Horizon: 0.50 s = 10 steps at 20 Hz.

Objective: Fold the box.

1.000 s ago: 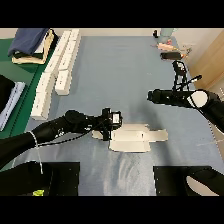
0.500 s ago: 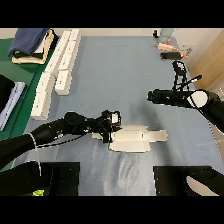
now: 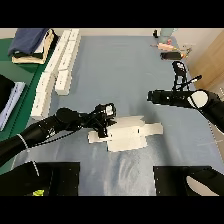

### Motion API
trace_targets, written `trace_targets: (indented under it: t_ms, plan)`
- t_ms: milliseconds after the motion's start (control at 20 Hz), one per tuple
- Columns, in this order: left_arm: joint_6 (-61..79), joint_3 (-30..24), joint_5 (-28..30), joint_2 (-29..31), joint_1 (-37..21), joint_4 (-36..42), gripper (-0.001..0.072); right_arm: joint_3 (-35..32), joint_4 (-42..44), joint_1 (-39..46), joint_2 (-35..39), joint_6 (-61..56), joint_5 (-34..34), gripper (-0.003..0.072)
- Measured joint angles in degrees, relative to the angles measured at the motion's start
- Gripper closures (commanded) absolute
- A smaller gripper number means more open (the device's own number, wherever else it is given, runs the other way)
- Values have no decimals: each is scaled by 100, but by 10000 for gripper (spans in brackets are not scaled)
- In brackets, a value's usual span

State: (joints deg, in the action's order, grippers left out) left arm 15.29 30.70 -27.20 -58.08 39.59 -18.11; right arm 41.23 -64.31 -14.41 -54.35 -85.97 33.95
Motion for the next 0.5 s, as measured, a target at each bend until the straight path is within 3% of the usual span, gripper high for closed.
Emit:
trace_targets:
  t_ms: [500]
  plan:
    - [-297, -125, -595, -111, -57, -472, 694, -2, 0, 0, 0, 0, 4, 681]
